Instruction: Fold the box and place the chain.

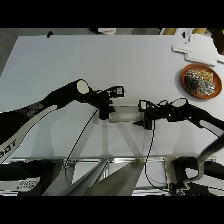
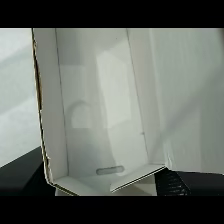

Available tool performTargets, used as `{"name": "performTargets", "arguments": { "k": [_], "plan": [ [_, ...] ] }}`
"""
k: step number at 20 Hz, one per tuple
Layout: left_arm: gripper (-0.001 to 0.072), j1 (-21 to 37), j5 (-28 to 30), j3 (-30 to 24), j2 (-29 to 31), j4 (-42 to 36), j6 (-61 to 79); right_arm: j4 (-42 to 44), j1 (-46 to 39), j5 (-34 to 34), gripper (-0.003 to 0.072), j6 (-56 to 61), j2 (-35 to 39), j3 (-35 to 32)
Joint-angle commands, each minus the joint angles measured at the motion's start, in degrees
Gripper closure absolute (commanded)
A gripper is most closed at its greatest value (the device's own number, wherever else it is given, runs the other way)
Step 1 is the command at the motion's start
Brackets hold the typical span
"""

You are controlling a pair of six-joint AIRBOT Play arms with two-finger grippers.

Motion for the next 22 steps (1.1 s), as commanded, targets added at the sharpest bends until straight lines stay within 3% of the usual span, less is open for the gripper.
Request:
{"name": "performTargets", "arguments": {
  "k": [1,8,9,11,12,13,16,18,20,21,22],
  "plan": [
    [0.07,0.0,-0.28,-0.02,-0.04,0.04,-0.07,0.02,-0.02,0.02,0.0392,0.0,-0.02,-0.02],
    [0.0699,0.02,-1.75,-0.02,0.0,0.04,-0.17,0.02,-0.02,0.02,0.0392,0.0,-0.02,-0.02],
    [0.0655,0.02,-1.77,-0.02,0.04,0.04,-0.15,0.02,-0.02,0.04,0.0392,0.0,-0.02,-0.02],
    [0.0273,0.24,-1.77,-0.02,0.68,0.04,-0.31,0.02,-0.02,0.02,0.0392,0.0,-0.02,-0.02],
    [0.0146,0.33,-1.81,-0.02,1.14,0.09,-1.38,0.02,-0.02,0.04,0.0392,0.0,-0.02,-0.02],
    [0.0125,0.52,-1.81,-0.02,1.79,0.09,-1.7,0.02,-0.02,0.02,0.0392,0.0,-0.02,-0.02],
    [0.0126,1.38,-2.54,-0.02,4.57,1.11,-2.25,0.02,-0.02,0.11,0.0392,0.0,-0.02,-0.02],
    [0.0135,2.1,-4.59,-0.02,7.02,5.7,-5.44,0.02,-0.02,0.17,0.0392,0.0,-0.02,-0.02],
    [0.023,2.64,-7.87,-0.02,9.46,12.79,-10.51,0.02,-0.02,0.17,0.0392,0.0,-0.02,-0.02],
    [0.0237,2.73,-9.7,-0.02,10.75,15.58,-12.33,0.02,-0.02,0.17,0.0392,0.0,-0.02,-0.02],
    [0.0369,2.73,-11.45,-0.02,12.31,17.92,-14.1,0.02,-0.02,0.17,0.0392,0.0,-0.02,-0.02]
  ]
}}
